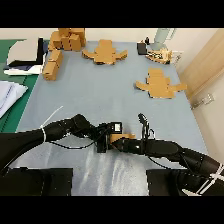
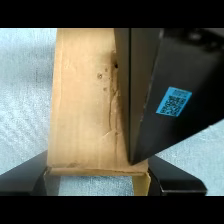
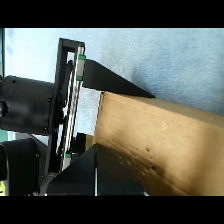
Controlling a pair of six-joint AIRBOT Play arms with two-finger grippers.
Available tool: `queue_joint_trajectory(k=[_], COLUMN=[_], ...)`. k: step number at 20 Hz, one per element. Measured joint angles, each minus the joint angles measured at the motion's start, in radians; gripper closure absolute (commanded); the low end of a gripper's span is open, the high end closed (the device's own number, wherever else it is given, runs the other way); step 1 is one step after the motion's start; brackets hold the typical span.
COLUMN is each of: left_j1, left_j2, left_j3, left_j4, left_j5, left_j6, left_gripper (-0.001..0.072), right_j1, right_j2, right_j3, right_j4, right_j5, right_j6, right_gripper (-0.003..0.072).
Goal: Fold the box.
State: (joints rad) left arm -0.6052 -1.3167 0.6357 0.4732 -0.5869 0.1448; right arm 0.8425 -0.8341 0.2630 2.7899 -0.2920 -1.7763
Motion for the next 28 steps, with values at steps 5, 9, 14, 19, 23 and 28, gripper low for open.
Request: queue_joint_trajectory(k=[5, 9, 14, 19, 23, 28], left_j1=[0.000, 0.000, 0.000, 0.000, 0.000, 0.000], left_j2=[0.000, 0.000, 0.000, 0.000, 0.000, 0.000], left_j3=[0.000, 0.000, 0.000, 0.000, 0.000, 0.000], left_j4=[0.000, -0.001, -0.005, -0.006, -0.006, -0.004], left_j5=[0.000, 0.000, 0.000, 0.000, 0.000, 0.000], left_j6=[-0.001, -0.002, -0.006, -0.007, -0.006, -0.006], left_gripper=[0.0222, 0.0222, 0.0222, 0.0222, 0.0221, 0.0222], right_j1=[0.000, 0.000, 0.001, 0.001, 0.001, 0.001], right_j2=[-0.019, -0.017, 0.003, 0.039, 0.063, 0.086], right_j3=[0.001, 0.000, -0.002, -0.003, -0.002, -0.001], right_j4=[-0.002, -0.006, -0.052, -0.109, -0.126, -0.133], right_j5=[-0.006, -0.011, -0.012, -0.019, -0.023, -0.018], right_j6=[0.004, 0.005, 0.030, 0.077, 0.090, 0.093], right_gripper=[0.0684, 0.0684, 0.0684, 0.0684, 0.0684, 0.0684])
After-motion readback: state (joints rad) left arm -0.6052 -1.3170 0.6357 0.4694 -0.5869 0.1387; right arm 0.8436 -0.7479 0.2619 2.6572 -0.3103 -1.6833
